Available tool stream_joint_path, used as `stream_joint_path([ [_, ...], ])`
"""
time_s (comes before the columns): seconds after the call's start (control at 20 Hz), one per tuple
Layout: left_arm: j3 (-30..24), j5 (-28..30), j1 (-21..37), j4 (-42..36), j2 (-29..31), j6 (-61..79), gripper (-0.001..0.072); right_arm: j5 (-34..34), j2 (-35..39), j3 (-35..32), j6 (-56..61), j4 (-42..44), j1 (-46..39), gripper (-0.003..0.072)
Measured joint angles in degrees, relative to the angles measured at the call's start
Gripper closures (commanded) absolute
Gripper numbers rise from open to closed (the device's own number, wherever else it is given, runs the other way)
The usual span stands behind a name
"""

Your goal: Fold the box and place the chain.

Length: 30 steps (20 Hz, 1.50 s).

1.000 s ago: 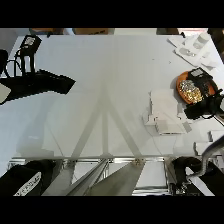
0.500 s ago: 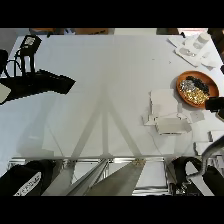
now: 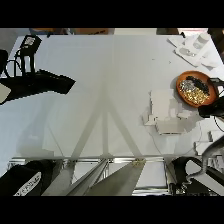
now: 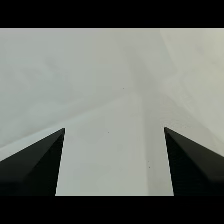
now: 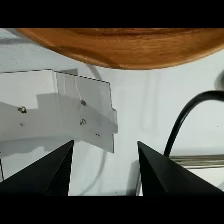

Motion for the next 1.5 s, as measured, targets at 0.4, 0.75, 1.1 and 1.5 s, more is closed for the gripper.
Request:
stream_joint_path([
  [0.4,0.0,0.0,0.0,0.0,0.0,0.0,0.001,-4.3,-3.4,0.0,-3.7,4.5,-1.9,0.0421],
  [0.75,0.0,0.0,0.0,0.0,0.0,0.0,0.001,2.0,-3.6,0.0,-10.2,11.2,-7.5,0.054],
  [1.1,0.0,0.0,0.0,0.0,0.0,0.0,0.001,5.2,-3.8,0.0,-17.1,22.0,-10.5,0.0635],
  [1.5,0.0,0.0,0.0,0.0,0.0,0.0,0.001,4.2,-7.8,0.0,-17.8,26.3,-10.9,0.0674],
])
